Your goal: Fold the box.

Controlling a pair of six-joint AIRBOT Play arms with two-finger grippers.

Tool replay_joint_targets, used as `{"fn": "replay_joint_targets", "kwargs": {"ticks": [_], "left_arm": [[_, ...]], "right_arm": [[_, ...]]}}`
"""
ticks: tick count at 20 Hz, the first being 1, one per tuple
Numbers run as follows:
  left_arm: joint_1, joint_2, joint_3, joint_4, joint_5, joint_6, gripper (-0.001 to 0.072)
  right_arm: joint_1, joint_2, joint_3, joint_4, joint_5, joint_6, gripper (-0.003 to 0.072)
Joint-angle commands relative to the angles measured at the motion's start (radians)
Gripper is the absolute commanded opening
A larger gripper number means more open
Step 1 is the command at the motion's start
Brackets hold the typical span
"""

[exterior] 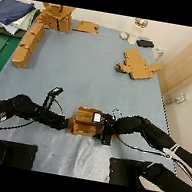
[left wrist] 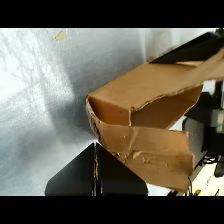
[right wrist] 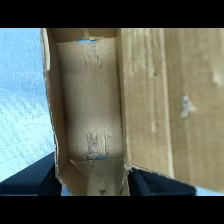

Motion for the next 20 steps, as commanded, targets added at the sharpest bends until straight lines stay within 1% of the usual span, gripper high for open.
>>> {"fn": "replay_joint_targets", "kwargs": {"ticks": [1,2,6,8,10,11,12,13,18,20], "left_arm": [[-0.001,-0.001,0.013,-0.001,0.013,-0.037,0.0201],[-0.001,-0.001,0.017,0.0,0.015,-0.056,0.03],[0.002,-0.001,0.021,0.024,0.03,-0.113,0.0301],[0.029,-0.001,0.028,0.028,0.006,-0.116,0.0302],[0.05,-0.001,0.048,0.025,-0.038,-0.115,0.0303],[0.051,-0.001,0.062,0.025,-0.053,-0.112,0.0316],[0.05,-0.001,0.073,0.024,-0.061,-0.111,0.0436],[0.048,-0.001,0.082,0.021,-0.064,-0.111,0.0497],[0.046,-0.001,0.084,0.006,-0.085,-0.111,0.0498],[0.021,-0.003,0.084,-0.003,-0.081,-0.102,0.0498]], "right_arm": [[0.0,-0.001,0.0,0.0,0.0,0.0,0.0448],[0.0,-0.001,0.0,0.0,0.0,0.0,0.0448],[0.0,-0.001,0.0,0.0,0.0,0.0,0.0448],[0.0,-0.001,0.0,0.0,0.0,0.0,0.0449],[0.0,-0.001,0.0,0.0,0.0,0.0,0.0448],[0.0,-0.001,0.0,0.0,0.0,0.0,0.0448],[0.0,-0.001,0.0,0.0,0.0,0.0,0.0448],[0.0,-0.001,0.0,0.0,0.0,0.0,0.0448],[0.0,-0.001,0.0,0.0,0.0,0.0,0.0448],[0.0,-0.001,0.0,0.0,0.0,0.0,0.0448]]}}
